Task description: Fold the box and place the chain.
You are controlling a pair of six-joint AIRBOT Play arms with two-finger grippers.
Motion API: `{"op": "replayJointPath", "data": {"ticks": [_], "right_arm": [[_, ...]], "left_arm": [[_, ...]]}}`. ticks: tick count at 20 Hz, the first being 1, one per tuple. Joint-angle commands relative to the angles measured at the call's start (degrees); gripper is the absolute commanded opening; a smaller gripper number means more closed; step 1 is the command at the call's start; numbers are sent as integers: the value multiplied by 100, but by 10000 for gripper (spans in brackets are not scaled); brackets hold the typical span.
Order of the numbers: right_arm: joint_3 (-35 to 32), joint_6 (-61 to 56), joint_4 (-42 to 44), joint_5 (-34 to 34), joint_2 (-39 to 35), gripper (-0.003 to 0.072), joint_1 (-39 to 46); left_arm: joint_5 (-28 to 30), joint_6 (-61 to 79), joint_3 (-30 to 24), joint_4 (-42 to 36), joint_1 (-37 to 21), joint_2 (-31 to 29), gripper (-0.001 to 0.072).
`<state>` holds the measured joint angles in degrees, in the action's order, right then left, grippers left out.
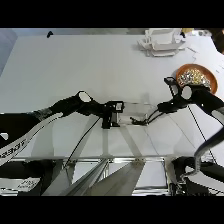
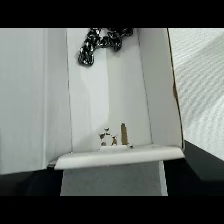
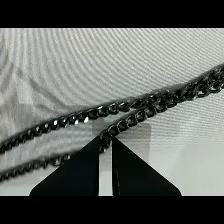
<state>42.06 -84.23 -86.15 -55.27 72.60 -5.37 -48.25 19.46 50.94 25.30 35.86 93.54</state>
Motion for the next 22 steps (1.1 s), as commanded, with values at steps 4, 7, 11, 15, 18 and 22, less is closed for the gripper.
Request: {"op": "replayJointPath", "data": {"ticks": [4, 7, 11, 15, 18, 22], "right_arm": [[7, 22, -13, -481, -1445, 23, -4], [7, 94, 376, -737, -2420, 23, -4], [7, 715, 1368, -1082, -3663, 23, -4], [7, 824, 2070, -1139, -4548, 23, -4], [7, 1073, 2704, -1169, -4804, 23, -4], [7, 1836, 3971, -1154, -4798, 23, -4]], "left_arm": [[2, 0, 0, 2, -4, 0, 30], [2, 0, 0, 2, -4, 0, 30], [2, 0, 0, 2, -4, 0, 30], [2, 0, 0, 2, -4, 0, 30], [2, 0, 0, 2, -4, 0, 30], [2, 0, 0, 2, -4, 0, 30]]}}
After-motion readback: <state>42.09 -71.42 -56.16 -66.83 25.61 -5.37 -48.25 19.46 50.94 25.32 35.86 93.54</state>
